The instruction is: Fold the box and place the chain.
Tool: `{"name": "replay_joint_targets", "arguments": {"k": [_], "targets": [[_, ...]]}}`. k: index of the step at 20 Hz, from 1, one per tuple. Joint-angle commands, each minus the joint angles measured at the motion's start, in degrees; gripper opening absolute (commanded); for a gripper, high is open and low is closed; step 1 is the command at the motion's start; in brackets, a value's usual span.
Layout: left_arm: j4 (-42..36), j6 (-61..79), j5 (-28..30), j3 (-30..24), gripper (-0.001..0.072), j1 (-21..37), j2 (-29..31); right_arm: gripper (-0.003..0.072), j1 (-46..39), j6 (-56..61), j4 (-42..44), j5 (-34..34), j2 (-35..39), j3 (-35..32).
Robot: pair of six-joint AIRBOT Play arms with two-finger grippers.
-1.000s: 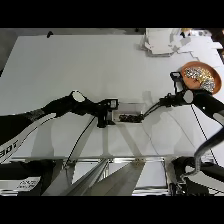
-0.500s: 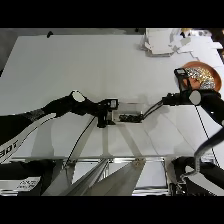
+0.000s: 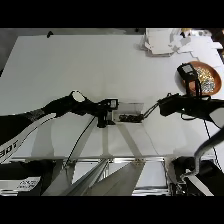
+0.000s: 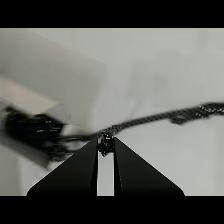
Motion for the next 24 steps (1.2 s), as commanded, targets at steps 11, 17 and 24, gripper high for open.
{"name": "replay_joint_targets", "arguments": {"k": [11, 17, 24], "targets": [[0.02, 0.02, 0.0, -0.02, 0.0253, 0.02, 0.02, 0.0017, 23.87, -0.87, 15.45, -19.43, 6.1, 0.07], [0.02, 0.02, 0.0, -0.02, 0.0253, 0.02, 0.02, 0.0017, 24.83, -0.79, 12.55, -21.88, 5.09, 0.04], [0.0, 0.02, 0.0, -0.02, 0.0253, 0.02, 0.02, 0.0018, 24.83, -0.15, 7.93, -18.16, -5.79, -0.87]]}}
